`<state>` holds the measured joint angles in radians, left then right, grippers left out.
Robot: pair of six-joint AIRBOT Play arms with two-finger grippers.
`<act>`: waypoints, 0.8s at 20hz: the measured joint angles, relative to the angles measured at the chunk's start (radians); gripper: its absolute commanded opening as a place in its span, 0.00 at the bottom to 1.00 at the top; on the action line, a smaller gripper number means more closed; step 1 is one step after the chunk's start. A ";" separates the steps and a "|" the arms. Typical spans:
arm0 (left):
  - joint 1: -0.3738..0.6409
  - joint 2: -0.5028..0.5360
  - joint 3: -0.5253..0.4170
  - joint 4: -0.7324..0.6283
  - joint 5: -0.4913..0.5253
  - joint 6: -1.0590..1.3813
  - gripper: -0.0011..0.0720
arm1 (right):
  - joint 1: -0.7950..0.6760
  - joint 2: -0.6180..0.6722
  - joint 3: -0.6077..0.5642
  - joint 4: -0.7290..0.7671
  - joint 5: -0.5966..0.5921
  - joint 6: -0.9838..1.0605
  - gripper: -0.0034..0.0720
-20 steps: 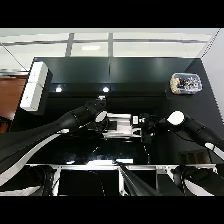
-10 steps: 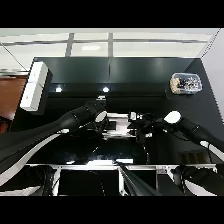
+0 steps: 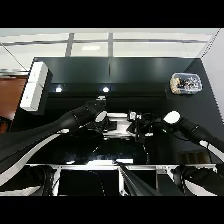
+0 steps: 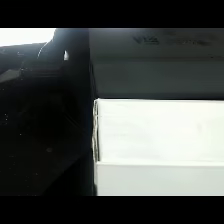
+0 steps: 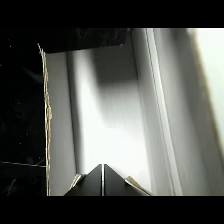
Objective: Fold the box and place the chain.
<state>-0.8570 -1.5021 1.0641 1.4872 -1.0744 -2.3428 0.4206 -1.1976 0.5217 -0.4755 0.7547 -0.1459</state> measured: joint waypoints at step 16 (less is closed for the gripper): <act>0.001 0.000 0.000 -0.005 0.008 0.002 0.06 | -0.598 0.191 -0.005 -0.328 0.179 1.177 0.06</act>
<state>-0.8562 -1.5021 1.0641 1.4822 -1.0664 -2.3405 -0.1772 -1.0065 0.5167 -0.8032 0.9340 1.0309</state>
